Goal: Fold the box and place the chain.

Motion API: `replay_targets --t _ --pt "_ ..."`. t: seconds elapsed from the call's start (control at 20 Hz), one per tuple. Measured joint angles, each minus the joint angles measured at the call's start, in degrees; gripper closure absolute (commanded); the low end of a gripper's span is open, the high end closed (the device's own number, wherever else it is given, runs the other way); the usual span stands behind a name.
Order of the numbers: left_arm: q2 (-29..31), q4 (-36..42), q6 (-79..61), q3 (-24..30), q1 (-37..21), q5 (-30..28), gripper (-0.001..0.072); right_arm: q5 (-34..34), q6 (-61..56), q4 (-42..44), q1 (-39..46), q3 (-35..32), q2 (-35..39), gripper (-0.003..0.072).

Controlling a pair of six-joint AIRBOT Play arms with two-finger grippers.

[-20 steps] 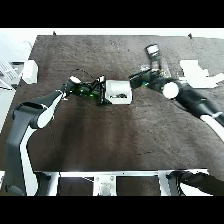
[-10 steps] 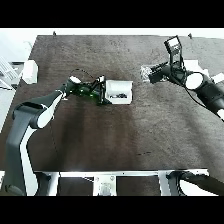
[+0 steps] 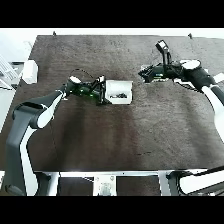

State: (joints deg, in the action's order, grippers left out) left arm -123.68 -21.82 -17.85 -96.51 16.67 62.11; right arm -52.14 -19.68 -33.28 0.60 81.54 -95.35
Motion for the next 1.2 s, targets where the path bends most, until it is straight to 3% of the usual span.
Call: replay_targets --t 0.25,0.5,0.6,0.8,0.85,1.0,1.15,1.2 --pt "0.0 0.02 0.0 0.0 0.0 -0.02 0.0477 -7.89 1.81 2.4 -1.75 7.8 -8.17 0.0603" --pt "0.0 0.0 -0.02 0.0 0.0 -0.02 0.0477 -16.41 1.81 2.78 -3.89 10.25 -10.75 0.06" --pt "-0.02 0.0 0.0 0.0 0.0 -0.02 0.0476 -19.32 1.81 2.73 -4.52 10.51 -11.02 0.0544" --pt "0.0 0.0 0.0 0.0 0.0 -0.02 0.0476 -22.23 1.84 2.29 -5.4 10.78 -11.26 0.0511" --pt "0.0 0.0 -0.02 0.0 0.0 -0.02 0.0477 -22.56 1.86 2.12 -5.6 10.78 -11.3 0.0451" --pt "0.0 0.0 0.0 0.0 0.0 -0.02 0.0477 -23.21 1.92 1.11 -6.01 10.82 -11.34 0.0392" --pt "0.0 0.0 0.0 0.0 0.0 -0.04 0.0477 -23.56 2.1 0.2 -6.43 10.82 -11.34 0.0387" --pt "0.0 0.0 0.0 0.0 0.0 -0.04 0.0476 -23.54 2.16 -0.24 -6.56 10.82 -11.34 0.0349"
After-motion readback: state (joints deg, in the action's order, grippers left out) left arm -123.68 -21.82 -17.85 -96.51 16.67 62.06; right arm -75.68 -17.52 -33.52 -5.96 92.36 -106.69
